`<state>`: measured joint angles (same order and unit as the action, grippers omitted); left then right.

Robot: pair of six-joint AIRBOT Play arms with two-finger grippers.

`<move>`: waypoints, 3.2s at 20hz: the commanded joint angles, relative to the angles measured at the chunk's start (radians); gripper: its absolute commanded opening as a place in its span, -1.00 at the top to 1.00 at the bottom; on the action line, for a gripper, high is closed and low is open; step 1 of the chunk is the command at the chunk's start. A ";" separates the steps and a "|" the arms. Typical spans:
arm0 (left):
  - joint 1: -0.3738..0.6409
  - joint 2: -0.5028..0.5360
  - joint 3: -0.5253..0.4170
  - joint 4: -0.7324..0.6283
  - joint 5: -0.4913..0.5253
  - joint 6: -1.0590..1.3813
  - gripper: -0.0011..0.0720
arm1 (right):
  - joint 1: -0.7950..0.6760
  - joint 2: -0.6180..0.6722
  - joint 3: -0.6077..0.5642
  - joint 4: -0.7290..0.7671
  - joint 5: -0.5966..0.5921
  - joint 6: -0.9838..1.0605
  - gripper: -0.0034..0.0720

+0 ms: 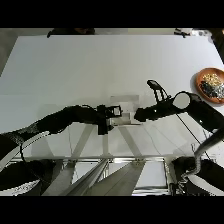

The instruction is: Fold the box and place the chain.

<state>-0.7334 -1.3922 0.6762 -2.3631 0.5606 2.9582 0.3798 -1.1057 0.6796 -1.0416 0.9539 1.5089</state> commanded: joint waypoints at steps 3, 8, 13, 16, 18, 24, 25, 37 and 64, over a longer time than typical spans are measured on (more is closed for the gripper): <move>0.000 0.000 0.000 0.000 0.000 0.000 0.74 | 0.076 -0.003 0.025 -0.151 -0.007 0.179 -0.30; 0.000 -0.001 0.000 0.000 0.000 0.000 0.74 | 0.099 -0.010 0.027 -0.202 -0.005 0.268 -0.30; 0.000 0.000 0.000 0.000 0.000 0.000 0.74 | 0.192 -0.082 0.106 -0.293 0.008 0.390 -0.33; 0.000 -0.001 0.000 0.000 0.000 0.000 0.74 | 0.216 -0.109 0.145 -0.294 0.022 0.444 -0.35; 0.000 -0.001 0.000 0.000 0.000 0.000 0.74 | 0.229 -0.111 0.146 -0.304 0.048 0.484 -0.35; 0.000 0.000 0.000 0.000 0.000 0.000 0.74 | 0.304 -0.145 0.146 -0.374 0.038 0.670 -0.35; 0.000 0.000 0.000 0.000 0.000 0.000 0.74 | 0.315 -0.153 0.146 -0.377 0.029 0.707 -0.35; 0.000 0.000 0.000 0.000 0.000 0.000 0.74 | 0.355 -0.193 0.146 -0.430 0.028 0.925 -0.11; 0.000 0.000 0.000 0.000 0.000 0.000 0.74 | 0.369 -0.227 0.146 -0.444 0.058 0.742 0.25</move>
<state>-0.7322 -1.3922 0.6754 -2.3631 0.5610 2.9585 0.7483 -1.3117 0.8265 -1.4902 0.9791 2.2284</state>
